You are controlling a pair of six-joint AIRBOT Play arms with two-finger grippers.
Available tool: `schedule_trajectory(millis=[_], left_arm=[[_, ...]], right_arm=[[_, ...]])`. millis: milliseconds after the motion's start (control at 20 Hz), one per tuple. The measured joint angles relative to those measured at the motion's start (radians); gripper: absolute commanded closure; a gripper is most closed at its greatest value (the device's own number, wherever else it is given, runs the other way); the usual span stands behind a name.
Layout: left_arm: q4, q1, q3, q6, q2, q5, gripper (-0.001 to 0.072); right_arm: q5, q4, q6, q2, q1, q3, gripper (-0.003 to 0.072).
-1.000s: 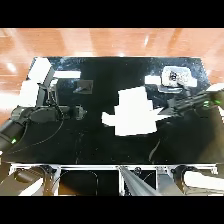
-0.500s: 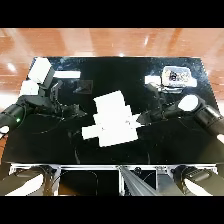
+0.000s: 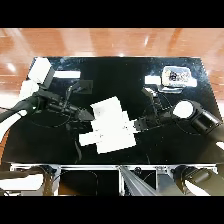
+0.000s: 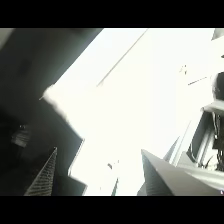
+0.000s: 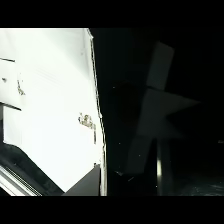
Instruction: Fold the box and place the chain.
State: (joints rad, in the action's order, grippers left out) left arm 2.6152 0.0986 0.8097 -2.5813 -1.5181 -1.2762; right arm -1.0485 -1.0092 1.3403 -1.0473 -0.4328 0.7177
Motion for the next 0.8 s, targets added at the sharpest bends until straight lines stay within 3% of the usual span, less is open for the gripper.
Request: schedule_trajectory(millis=[250, 350, 400, 550, 600, 650, 700, 750, 800], left_arm=[[0.009, 0.063, 0.059, -0.105, -0.098, -0.083, 0.0109], [0.011, 0.077, 0.070, -0.137, -0.119, -0.107, 0.0181], [0.011, 0.080, 0.073, -0.153, -0.126, -0.116, 0.0183], [0.011, 0.084, 0.079, -0.190, -0.137, -0.137, 0.0362], [0.011, 0.084, 0.080, -0.200, -0.138, -0.140, 0.0464], [0.011, 0.084, 0.080, -0.208, -0.140, -0.146, 0.0627], [0.012, 0.084, 0.081, -0.218, -0.142, -0.146, 0.0682], [0.014, 0.084, 0.082, -0.225, -0.142, -0.150, 0.0682], [0.013, 0.084, 0.082, -0.229, -0.143, -0.145, 0.0682]], right_arm=[[-0.011, 0.023, 0.007, 0.001, -0.002, 0.000, 0.0656], [-0.012, 0.031, 0.010, 0.001, -0.002, 0.000, 0.0657], [-0.013, 0.032, 0.010, 0.001, -0.002, 0.000, 0.0657], [-0.014, 0.038, 0.011, 0.001, -0.002, 0.000, 0.0657], [-0.014, 0.038, 0.010, 0.001, -0.002, 0.000, 0.0657], [-0.017, 0.038, 0.011, 0.001, -0.002, 0.000, 0.0656], [-0.019, 0.038, 0.010, 0.001, -0.002, 0.000, 0.0655], [-0.021, 0.037, 0.010, 0.001, -0.003, 0.000, 0.0653], [-0.028, 0.037, 0.011, 0.001, -0.003, 0.000, 0.0560]])
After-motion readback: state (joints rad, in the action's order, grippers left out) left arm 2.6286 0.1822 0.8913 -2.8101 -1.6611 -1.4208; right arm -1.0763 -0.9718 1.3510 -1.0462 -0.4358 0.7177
